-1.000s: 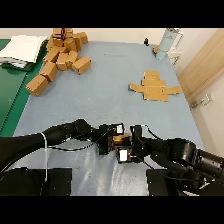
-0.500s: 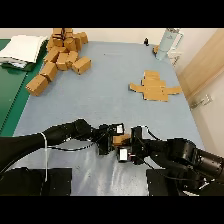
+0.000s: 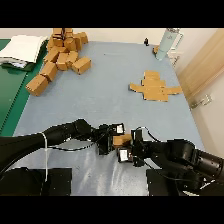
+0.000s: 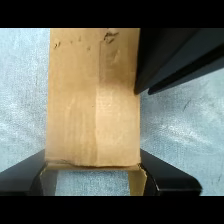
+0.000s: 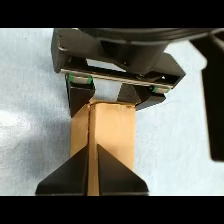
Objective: Fold the box.
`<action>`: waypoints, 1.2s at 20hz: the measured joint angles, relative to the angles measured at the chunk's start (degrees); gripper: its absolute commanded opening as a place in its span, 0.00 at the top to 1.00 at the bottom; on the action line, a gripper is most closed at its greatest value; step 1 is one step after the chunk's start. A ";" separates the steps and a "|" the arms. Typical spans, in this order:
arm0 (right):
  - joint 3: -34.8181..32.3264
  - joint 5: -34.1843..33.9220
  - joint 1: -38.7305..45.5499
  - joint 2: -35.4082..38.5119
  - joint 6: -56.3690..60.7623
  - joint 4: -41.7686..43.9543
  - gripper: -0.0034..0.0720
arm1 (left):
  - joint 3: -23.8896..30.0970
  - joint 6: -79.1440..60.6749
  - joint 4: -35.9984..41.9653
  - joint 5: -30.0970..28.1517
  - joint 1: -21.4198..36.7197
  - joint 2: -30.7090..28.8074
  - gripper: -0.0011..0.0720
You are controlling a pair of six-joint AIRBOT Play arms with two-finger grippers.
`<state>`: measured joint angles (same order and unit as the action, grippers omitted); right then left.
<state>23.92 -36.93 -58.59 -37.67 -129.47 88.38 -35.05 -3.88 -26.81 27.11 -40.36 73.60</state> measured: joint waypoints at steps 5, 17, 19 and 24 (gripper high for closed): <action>0.39 0.31 0.35 2.14 0.00 -1.49 0.85 | 0.00 0.00 0.00 0.02 0.00 0.00 0.40; 0.33 -0.04 1.38 -0.24 0.04 -2.19 0.95 | 0.00 0.02 0.02 0.02 0.00 0.00 0.40; 0.33 -0.15 1.38 -1.14 0.04 -1.79 0.95 | 0.00 0.00 0.02 0.00 0.00 0.00 0.40; 0.33 -0.22 1.38 -2.12 0.04 -1.16 0.95 | 0.00 0.00 0.00 0.00 -0.02 0.00 0.40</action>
<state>24.25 -37.15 -57.21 -39.79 -129.43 87.22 -35.05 -3.88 -26.81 27.11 -40.38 73.60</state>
